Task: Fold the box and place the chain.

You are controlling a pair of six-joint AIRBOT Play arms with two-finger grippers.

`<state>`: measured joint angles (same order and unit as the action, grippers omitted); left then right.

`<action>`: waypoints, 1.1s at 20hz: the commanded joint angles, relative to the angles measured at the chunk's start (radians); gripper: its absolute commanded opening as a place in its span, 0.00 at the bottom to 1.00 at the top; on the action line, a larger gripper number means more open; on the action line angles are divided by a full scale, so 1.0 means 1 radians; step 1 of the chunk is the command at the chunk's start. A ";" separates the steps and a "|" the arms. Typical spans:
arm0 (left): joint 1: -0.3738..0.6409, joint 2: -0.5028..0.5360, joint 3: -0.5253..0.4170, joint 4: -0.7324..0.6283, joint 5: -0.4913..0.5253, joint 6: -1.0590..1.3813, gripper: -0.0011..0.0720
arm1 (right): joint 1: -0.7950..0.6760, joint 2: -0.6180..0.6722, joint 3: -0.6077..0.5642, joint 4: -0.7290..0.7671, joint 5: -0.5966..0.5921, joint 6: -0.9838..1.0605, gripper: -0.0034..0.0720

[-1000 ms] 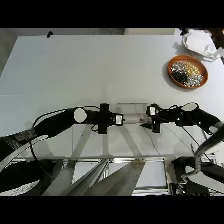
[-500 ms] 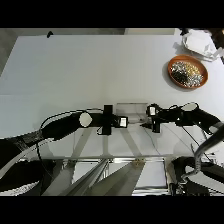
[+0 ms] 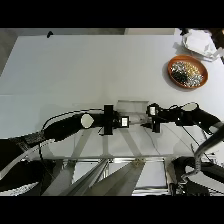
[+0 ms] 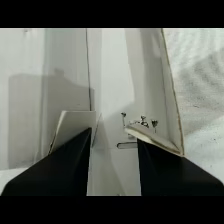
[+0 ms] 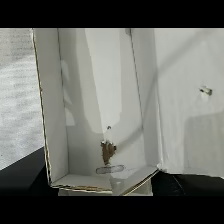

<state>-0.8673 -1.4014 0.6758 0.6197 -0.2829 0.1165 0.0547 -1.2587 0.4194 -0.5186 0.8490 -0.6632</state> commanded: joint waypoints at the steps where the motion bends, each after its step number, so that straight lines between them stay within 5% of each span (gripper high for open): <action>1: -0.001 -0.001 0.001 -0.002 -0.005 0.000 0.49 | 0.000 0.000 0.000 0.000 0.002 0.000 0.58; 3: -0.001 -0.001 0.001 -0.002 -0.005 -0.001 0.48 | 0.000 0.000 0.000 0.000 0.002 0.000 0.58; 4: -0.001 0.000 0.001 -0.002 -0.005 -0.003 0.39 | 0.000 0.000 0.000 0.000 0.002 0.000 0.58; 6: -0.001 0.004 0.001 -0.002 -0.006 -0.021 0.02 | 0.000 0.000 0.000 0.000 0.002 0.000 0.58; 12: 0.086 0.109 -0.002 0.079 -0.042 -0.343 0.02 | 0.000 0.000 0.000 0.000 0.002 0.000 0.58; 16: 0.186 0.241 -0.002 0.225 -0.150 -0.586 0.02 | 0.000 0.000 0.000 0.000 0.002 0.000 0.58; 22: 0.410 0.371 -0.058 0.225 -0.406 -0.973 0.02 | 0.000 0.000 0.000 0.000 0.002 0.000 0.58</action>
<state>-0.5568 -1.0763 0.6514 0.8322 -0.5533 -0.6304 0.0547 -1.2587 0.4194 -0.5194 0.8501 -0.6636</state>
